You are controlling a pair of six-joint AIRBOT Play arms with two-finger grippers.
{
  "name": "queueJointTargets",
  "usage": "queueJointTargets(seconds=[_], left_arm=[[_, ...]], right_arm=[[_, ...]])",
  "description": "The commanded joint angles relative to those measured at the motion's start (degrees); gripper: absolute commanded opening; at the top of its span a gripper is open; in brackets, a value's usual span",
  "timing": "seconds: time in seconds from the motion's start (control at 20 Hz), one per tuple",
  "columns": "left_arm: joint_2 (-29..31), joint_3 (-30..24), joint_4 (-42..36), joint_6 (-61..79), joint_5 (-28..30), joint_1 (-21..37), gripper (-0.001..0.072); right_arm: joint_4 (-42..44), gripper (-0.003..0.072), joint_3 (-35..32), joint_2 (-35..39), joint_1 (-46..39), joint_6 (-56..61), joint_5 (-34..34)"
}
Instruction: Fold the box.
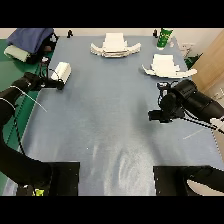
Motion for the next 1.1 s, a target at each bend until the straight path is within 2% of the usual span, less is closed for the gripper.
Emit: queueJointTargets(seconds=[0.0,0.2,0.5,1.05], left_arm=[[-2.7,2.4,0.3,-0.4,0.8,0.3,0.052],[-3.2,2.4,0.3,-0.5,0.9,1.0,0.052],[-3.2,2.4,0.3,-5.6,0.3,5.1,0.052],[-3.3,2.4,-0.2,-2.1,-0.3,5.0,0.052]], right_arm=[[0.0,0.0005,0.0,0.0,0.0,0.0,0.0],[0.0,0.0005,0.0,0.0,0.0,0.0,0.0],[0.0,0.0006,0.0,0.0,0.0,0.0,0.0],[0.0,0.0006,0.0,0.0,0.0,0.0,0.0]])
